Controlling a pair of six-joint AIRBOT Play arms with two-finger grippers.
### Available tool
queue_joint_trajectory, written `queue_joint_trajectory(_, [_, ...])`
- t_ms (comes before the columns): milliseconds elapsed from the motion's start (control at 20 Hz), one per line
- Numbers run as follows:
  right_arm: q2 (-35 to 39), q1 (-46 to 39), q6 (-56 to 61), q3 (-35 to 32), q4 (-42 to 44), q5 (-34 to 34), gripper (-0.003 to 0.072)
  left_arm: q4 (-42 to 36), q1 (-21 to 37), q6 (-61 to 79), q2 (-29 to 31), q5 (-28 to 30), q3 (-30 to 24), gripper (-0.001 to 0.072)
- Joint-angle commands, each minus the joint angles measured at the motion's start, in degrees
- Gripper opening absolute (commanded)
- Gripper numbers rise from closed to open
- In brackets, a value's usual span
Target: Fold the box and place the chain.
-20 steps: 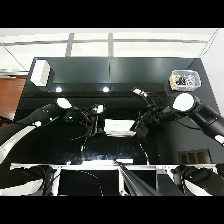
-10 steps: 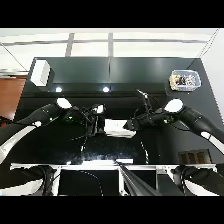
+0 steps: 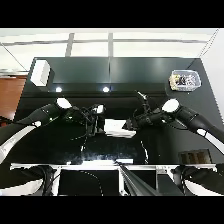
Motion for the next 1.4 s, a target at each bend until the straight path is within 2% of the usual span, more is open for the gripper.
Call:
queue_joint_trajectory(0, [1.7,-0.8,-0.9,3.1,-0.3,5.5,0.0008,0.0,0.0,-0.1,0.0,-1.3,0.1,0.0288])
queue_joint_trajectory(150, [7.2,-4.5,-0.2,7.7,-4.2,11.8,0.0008,1.2,0.5,-1.0,0.6,-3.1,0.1,0.0309])
queue_joint_trajectory(200, [10.0,-6.4,1.2,8.9,-6.8,13.2,0.0008,2.4,0.8,-2.7,1.2,-3.0,0.1,0.0494])
queue_joint_trajectory(250, [12.7,-8.5,2.7,9.7,-9.4,14.0,0.0008,4.2,1.2,-6.1,1.8,-3.0,0.3,0.0717])
queue_joint_trajectory(450, [23.1,-18.1,7.1,10.0,-18.1,17.0,0.0008,18.4,3.4,-17.2,5.7,-7.5,2.8,0.0717])
queue_joint_trajectory(500, [24.7,-19.9,7.3,10.0,-19.2,17.8,0.0008,19.8,4.0,-18.2,7.1,-8.9,3.3,0.0718])
queue_joint_trajectory(600, [26.2,-22.9,7.3,9.9,-19.6,18.5,0.0008,16.8,4.2,-18.2,9.7,-10.0,4.0,0.0717])
queue_joint_trajectory(700, [26.2,-23.8,7.3,9.9,-19.6,17.7,0.0008,10.1,2.7,-18.4,11.1,-9.3,4.8,0.0716])
queue_joint_trajectory(850, [26.2,-23.7,7.3,9.9,-19.5,15.5,0.0008,8.1,-3.2,-27.2,10.5,-3.9,7.3,0.0697])
queue_joint_trajectory(1000, [26.2,-23.7,7.2,9.9,-19.5,14.0,0.0009,8.1,-8.8,-26.8,7.7,2.3,9.6,0.0696])
queue_joint_trajectory(1100, [26.2,-23.7,7.2,9.9,-19.5,13.8,0.0009,8.1,-10.8,-26.8,4.5,4.0,12.4,0.0696])
queue_joint_trajectory(1350, [26.2,-23.7,7.0,9.9,-19.5,13.8,0.0009,8.1,-12.8,-26.9,-1.1,1.1,17.2,0.0696])
